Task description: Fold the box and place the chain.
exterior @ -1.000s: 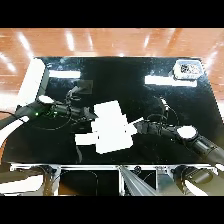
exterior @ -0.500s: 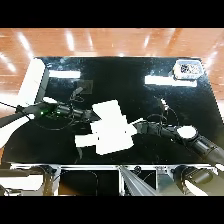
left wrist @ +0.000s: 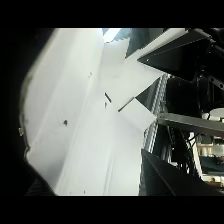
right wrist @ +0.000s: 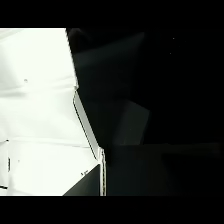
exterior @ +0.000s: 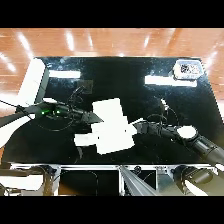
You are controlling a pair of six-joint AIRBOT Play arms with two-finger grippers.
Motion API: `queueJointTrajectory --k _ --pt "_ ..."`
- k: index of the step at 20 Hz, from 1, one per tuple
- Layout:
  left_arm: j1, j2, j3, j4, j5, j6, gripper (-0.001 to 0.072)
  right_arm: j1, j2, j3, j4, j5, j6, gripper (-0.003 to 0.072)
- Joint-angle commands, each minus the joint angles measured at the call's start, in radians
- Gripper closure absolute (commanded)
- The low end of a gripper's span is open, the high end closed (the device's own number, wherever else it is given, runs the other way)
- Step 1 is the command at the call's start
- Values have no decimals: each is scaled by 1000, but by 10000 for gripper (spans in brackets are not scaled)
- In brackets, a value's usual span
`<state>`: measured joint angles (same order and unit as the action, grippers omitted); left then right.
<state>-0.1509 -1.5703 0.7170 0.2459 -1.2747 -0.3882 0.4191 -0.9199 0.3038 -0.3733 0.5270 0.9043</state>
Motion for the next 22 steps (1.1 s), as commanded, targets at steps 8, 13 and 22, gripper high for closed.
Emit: queueJointTrajectory --k 8,13,22 --pt "-42 -12 35 56 -1 49 123 1 1 0 0 0 0 655" --pt "-44 -13 75 155 -10 6 218 1 1 0 0 0 0 655" --pt "-78 -77 82 191 -99 -10 220 1 1 0 0 -1 0 655"
